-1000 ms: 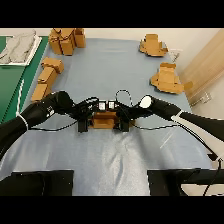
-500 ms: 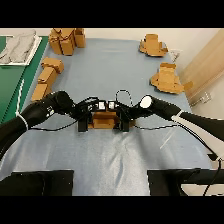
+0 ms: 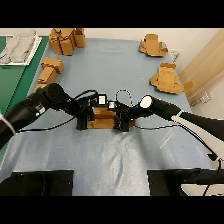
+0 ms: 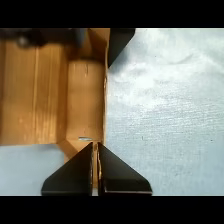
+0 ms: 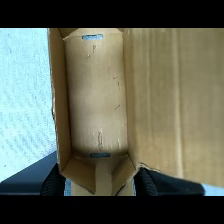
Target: Fold the box.
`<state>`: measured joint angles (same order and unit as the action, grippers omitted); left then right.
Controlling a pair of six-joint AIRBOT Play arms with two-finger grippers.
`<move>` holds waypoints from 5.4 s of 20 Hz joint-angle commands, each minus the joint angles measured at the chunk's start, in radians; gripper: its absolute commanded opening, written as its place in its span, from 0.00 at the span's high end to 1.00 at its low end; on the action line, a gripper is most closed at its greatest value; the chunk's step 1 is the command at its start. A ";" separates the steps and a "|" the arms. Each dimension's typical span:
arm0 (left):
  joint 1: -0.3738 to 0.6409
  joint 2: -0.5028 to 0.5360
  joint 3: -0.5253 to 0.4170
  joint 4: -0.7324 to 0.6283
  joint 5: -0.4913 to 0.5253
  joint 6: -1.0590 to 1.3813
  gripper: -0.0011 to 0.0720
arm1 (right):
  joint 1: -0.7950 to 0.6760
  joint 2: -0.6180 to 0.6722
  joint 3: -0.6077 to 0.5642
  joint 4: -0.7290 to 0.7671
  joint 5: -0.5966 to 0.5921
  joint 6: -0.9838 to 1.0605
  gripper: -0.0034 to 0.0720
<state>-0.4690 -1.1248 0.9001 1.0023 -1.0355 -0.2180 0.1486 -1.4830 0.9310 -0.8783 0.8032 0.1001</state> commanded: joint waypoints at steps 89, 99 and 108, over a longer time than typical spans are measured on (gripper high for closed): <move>-0.140 -0.209 0.074 0.230 0.158 -1.683 0.36 | 0.001 -0.002 0.000 0.000 -0.011 -0.004 0.42; -0.141 -0.225 0.074 0.234 0.126 -1.722 0.36 | 0.001 -0.002 0.000 0.000 -0.011 -0.004 0.42; -0.212 -0.286 0.078 0.390 0.148 -1.928 0.51 | 0.001 -0.002 0.000 0.002 -0.011 -0.003 0.42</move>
<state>-0.6544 -1.4021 0.9745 1.3304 -0.8925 -2.0720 0.1486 -1.4837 0.9314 -0.8791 0.7918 0.0963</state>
